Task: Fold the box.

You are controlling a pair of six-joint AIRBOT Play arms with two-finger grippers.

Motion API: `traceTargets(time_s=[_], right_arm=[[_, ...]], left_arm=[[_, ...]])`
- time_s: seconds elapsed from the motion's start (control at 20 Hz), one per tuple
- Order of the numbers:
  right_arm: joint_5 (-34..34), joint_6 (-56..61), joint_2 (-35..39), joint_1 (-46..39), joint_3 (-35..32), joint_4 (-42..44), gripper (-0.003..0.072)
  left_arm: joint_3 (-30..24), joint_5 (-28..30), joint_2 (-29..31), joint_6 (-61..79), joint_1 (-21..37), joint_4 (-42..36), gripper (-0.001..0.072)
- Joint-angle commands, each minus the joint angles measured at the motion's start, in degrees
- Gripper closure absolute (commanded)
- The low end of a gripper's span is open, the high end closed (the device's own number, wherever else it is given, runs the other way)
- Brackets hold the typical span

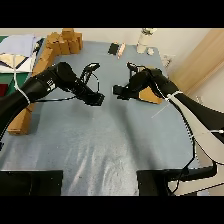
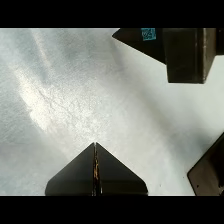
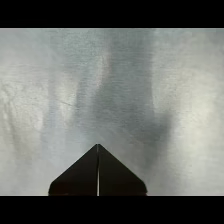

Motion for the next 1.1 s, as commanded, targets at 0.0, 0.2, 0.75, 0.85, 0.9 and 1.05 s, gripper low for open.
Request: traceTargets(time_s=[0.0, 0.2, 0.75, 0.85, 0.9, 1.05], right_arm=[[-0.9, 0.0, 0.0, -0.3, 0.1, -0.5, 0.0682], [-3.2, 0.0, 0.1, -0.6, 0.8, -3.5, 0.0682], [1.7, -16.3, -3.2, -42.4, 6.8, -9.1, 0.0303], [4.2, -18.6, -5.9, -47.6, 7.5, -6.8, 0.0303], [4.1, -20.5, -7.3, -49.1, 8.2, -4.9, 0.0303], [4.1, -27.5, -11.2, -49.9, 10.0, 0.2, 0.0303]], left_arm=[[0.0, 0.1, 0.0, 0.0, 0.0, 0.0, 0.0697], [0.0, 0.1, 0.0, 0.0, 0.0, 0.0, 0.0697], [0.0, 0.5, 0.0, 0.0, 0.0, -0.1, 0.0697], [0.0, 1.1, 0.0, 0.0, 0.0, -0.3, 0.0697], [0.0, 1.6, 0.0, 0.0, 0.0, -0.3, 0.0697], [0.0, 1.7, 0.0, 0.0, 0.0, -0.3, 0.0697]])
